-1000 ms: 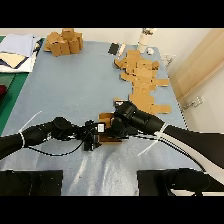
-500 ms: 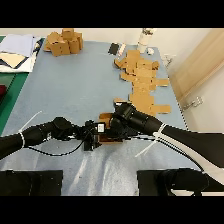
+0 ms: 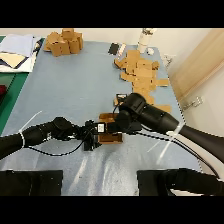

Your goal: Fold the box.

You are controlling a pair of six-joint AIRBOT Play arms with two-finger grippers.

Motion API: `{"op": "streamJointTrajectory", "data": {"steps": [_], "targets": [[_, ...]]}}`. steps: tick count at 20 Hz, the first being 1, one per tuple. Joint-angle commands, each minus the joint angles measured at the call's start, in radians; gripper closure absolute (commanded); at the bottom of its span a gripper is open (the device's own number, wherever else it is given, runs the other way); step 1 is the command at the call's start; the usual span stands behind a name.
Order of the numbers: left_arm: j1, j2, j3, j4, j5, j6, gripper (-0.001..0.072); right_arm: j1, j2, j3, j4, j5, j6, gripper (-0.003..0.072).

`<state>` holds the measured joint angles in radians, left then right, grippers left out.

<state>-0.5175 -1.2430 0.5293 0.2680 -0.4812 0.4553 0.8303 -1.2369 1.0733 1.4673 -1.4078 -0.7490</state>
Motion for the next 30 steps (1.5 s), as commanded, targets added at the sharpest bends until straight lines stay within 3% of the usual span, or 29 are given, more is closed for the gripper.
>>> {"op": "streamJointTrajectory", "data": {"steps": [1,3,4,6,7,9,11,13,16,18,20,24,30], "targets": [[0.0,0.0,0.001,0.0,0.0,0.0,0.0099,-0.059,0.048,0.011,-0.106,-0.148,-0.017,0.0266],[0.0,0.0,0.001,0.0,0.0,0.0,0.0099,-0.134,0.045,0.005,-0.178,-0.128,-0.08,0.0459],[0.0,0.0,0.001,0.0,0.0,0.0,0.0099,-0.198,0.039,0.0,-0.175,-0.048,-0.141,0.0582],[0.0,0.0,0.001,0.0,0.0,0.0,0.0099,-0.37,-0.007,-0.001,-0.026,0.15,-0.34,0.0682],[0.0,0.0,0.0,0.0,0.0,0.0,0.0098,-0.463,-0.047,-0.001,0.122,0.242,-0.47,0.0683],[0.0,0.0,0.001,0.0,0.0,0.0,0.0099,-0.628,-0.158,0.0,0.609,0.331,-0.842,0.0683],[0.0,0.0,0.0,0.0,0.0,0.0,0.0099,-0.73,-0.275,0.0,1.094,0.235,-1.239,0.0685],[0.0,0.0,0.001,0.0,0.0,0.0,0.0099,-0.762,-0.355,0.0,1.305,0.053,-1.455,0.0686],[0.0,0.0,0.001,0.0,0.0,0.0,0.0099,-0.731,-0.366,-0.026,1.307,-0.116,-1.616,0.0687],[0.0,0.0,0.0,0.0,0.0,0.0,0.0099,-0.698,-0.293,-0.085,1.297,-0.134,-1.714,0.0686],[0.0,0.0,0.001,0.0,0.0,0.0,0.0099,-0.659,-0.167,-0.175,1.243,-0.012,-1.772,0.0686],[0.0,0.0,0.001,0.0,0.0,0.0,0.0099,-0.518,0.104,-0.339,0.989,0.323,-1.771,0.0685],[0.0,0.0,0.0,0.0,0.0,0.0,0.0099,-0.214,0.36,-0.489,0.634,0.76,-1.764,0.0685]]}}
